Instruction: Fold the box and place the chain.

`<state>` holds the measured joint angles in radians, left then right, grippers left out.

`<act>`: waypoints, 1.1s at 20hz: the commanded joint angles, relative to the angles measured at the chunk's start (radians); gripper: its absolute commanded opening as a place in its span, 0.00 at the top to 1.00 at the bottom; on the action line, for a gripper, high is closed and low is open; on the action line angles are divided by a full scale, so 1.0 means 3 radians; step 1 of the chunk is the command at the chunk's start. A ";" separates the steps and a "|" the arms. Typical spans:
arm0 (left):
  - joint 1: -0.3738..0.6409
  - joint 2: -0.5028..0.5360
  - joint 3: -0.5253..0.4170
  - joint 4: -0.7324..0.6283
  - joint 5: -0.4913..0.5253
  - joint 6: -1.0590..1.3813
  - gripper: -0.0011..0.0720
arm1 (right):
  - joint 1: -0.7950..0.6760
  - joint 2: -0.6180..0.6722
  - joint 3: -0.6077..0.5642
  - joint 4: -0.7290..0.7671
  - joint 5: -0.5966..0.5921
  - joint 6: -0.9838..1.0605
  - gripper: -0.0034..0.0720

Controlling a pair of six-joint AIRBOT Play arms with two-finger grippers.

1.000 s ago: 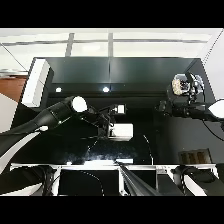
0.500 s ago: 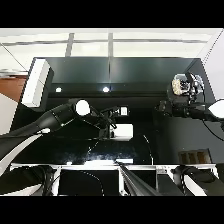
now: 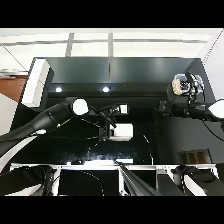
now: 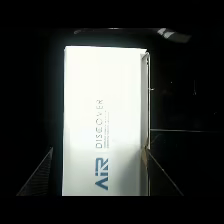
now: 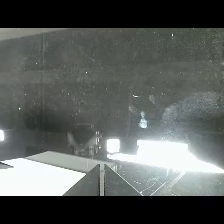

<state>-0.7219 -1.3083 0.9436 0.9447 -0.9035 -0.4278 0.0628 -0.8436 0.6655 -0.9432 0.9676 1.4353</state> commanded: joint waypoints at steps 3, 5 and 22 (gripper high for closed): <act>-0.0031 0.0109 -0.0037 0.0189 0.0130 -0.0357 0.01 | -0.0001 0.0001 0.0003 0.0000 -0.0001 0.0001 0.90; -0.0083 0.0067 -0.0086 0.0177 0.0221 -0.0357 0.01 | -0.0001 0.0001 0.0003 0.0001 0.0000 0.0001 0.90; -0.0083 0.0463 -0.0927 -0.0674 0.0979 0.0994 0.02 | -0.0001 0.0001 0.0003 -0.0014 -0.0001 0.0000 0.90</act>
